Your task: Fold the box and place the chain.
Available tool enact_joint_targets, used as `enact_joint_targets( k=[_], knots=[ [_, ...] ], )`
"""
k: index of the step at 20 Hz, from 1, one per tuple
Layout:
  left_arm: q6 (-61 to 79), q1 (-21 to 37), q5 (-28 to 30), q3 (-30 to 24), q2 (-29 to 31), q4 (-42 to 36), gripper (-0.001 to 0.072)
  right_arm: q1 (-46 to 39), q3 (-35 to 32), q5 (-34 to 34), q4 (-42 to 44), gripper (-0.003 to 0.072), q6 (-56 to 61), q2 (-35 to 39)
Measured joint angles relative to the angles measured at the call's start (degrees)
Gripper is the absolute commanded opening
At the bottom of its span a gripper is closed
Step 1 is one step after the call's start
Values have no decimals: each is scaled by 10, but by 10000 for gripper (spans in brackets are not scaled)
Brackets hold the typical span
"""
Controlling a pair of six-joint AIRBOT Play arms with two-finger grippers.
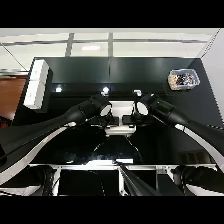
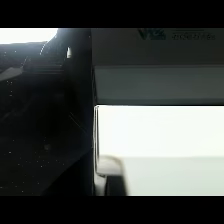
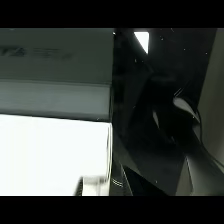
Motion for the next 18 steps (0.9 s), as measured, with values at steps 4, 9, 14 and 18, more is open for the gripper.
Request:
enact_joint_targets(
  k=[4, 9, 14, 18],
  knots=[
    [0, 0, 0, 0, 0, 0, 28, -17, 4, 19, -2, 284, -45, 69],
    [-2, 0, 0, 0, 0, 0, 29, -92, 7, 31, -111, 282, -87, 203],
    [-2, 0, 0, 0, 0, 0, 29, -239, -19, -44, -314, 720, -103, 223],
    [-1, 0, 1, 0, 0, 0, 28, -365, -1, -134, -335, 720, -101, 139]
  ],
)
